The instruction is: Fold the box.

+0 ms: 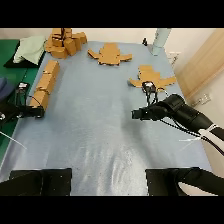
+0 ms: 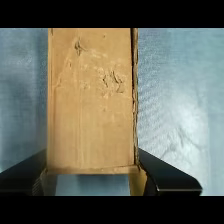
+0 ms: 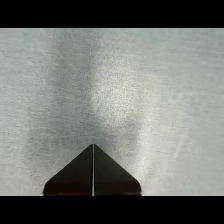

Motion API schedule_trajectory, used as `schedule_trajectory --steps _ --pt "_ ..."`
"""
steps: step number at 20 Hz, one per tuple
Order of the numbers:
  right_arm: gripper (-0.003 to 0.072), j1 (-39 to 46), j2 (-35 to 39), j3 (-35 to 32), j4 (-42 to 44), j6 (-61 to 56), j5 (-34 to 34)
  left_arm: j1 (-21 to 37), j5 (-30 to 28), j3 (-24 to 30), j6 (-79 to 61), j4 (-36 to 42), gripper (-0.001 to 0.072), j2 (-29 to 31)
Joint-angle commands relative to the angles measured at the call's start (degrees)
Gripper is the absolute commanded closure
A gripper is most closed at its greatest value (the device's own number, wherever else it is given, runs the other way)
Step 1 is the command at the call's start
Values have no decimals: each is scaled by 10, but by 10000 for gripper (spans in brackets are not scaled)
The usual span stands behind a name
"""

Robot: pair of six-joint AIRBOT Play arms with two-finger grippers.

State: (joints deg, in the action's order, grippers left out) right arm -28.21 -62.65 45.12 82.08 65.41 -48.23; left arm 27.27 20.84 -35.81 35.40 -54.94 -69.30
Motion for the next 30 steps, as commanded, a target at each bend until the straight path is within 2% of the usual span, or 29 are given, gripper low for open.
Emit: schedule_trajectory --steps 1,3,5,10,14,19,28,29,30 --pt "682 0 -11 0 5 0 3 -39 -90 -1 3 12 247 -33" --pt "682 0 -16 0 7 0 3 -52 -113 -19 16 12 247 -49" --pt "683 0 -18 0 9 0 4 -55 -110 -50 23 13 247 -70" --pt "682 0 -19 0 9 0 3 -55 -83 -146 37 14 247 -141" --pt "682 0 -19 0 12 0 4 -55 -32 -210 45 14 247 -191" --pt "682 0 -19 0 17 0 4 -55 -59 -216 45 14 247 -199" --pt "682 0 -19 0 17 0 4 -55 -51 -216 47 14 246 -199" --pt "682 0 -19 0 17 0 4 -55 -45 -216 47 14 218 -199" --pt "682 0 -19 0 17 0 3 -55 -37 -216 47 14 24 -199"
